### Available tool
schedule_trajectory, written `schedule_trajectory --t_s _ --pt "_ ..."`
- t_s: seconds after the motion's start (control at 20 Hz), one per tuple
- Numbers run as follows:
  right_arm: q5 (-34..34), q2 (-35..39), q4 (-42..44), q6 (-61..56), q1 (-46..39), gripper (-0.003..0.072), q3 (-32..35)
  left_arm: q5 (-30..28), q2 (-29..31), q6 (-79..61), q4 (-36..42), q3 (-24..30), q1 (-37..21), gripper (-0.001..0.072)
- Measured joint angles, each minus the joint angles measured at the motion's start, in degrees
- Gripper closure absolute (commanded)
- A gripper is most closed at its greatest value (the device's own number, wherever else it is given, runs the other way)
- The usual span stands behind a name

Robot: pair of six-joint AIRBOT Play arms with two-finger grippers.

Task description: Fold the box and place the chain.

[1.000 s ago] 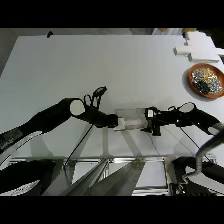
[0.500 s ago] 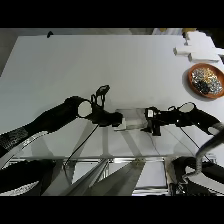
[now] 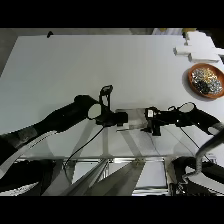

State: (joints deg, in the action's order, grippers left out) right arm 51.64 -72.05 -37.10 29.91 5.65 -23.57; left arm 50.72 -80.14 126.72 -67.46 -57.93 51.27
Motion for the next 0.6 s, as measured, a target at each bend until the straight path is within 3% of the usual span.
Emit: schedule_trajectory --t_s 0.3,0.6 --pt "0.0 0.0 0.0 0.0 0.0 0.0369 0.0 6.6 -4.6 4.7 -4.4 -4.5 2.0 0.032" --pt "0.0 0.0 0.0 0.0 0.0 0.0369 0.0 8.9 -6.6 9.5 -7.3 -6.3 2.4 0.0325"
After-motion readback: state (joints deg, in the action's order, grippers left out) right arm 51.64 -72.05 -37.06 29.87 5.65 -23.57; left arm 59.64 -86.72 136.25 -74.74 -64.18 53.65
